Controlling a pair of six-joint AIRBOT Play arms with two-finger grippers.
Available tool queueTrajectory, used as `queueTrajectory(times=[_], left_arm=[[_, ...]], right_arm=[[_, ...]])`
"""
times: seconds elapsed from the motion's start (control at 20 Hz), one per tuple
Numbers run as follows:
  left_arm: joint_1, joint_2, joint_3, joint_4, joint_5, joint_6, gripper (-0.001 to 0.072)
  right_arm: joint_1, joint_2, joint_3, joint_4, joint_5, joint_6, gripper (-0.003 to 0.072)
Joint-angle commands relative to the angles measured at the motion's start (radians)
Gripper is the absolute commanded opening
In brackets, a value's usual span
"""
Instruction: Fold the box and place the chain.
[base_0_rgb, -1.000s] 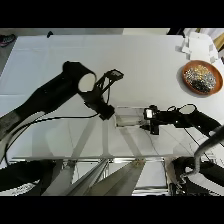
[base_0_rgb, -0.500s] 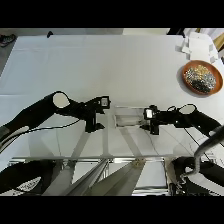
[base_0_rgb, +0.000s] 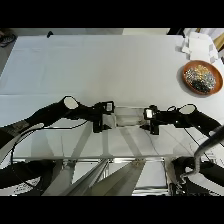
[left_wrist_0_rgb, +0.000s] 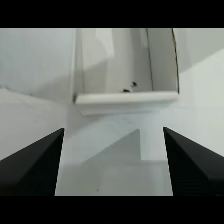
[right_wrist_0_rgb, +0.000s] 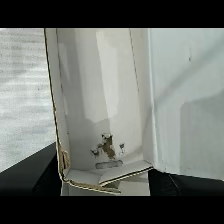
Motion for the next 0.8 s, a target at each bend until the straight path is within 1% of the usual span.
queueTrajectory(times=[0.0, 0.45, 0.6, 0.75], left_arm=[[-0.022, -0.033, 0.032, -0.048, 0.014, 0.024, 0.0702], [-0.029, -0.038, 0.04, 0.001, -0.03, 0.02, 0.0703], [-0.029, -0.038, 0.04, 0.024, -0.034, 0.02, 0.0703], [-0.035, -0.038, 0.04, 0.016, -0.031, 0.02, 0.0704]], right_arm=[[0.0, 0.001, 0.0, 0.0, 0.0, 0.0, 0.0406], [0.0, 0.001, 0.0, 0.0, 0.0, 0.0, 0.0406], [0.0, 0.001, 0.0, 0.0, 0.0, 0.0, 0.0406], [0.0, 0.001, 0.0, 0.0, 0.0, 0.0, 0.0406]])
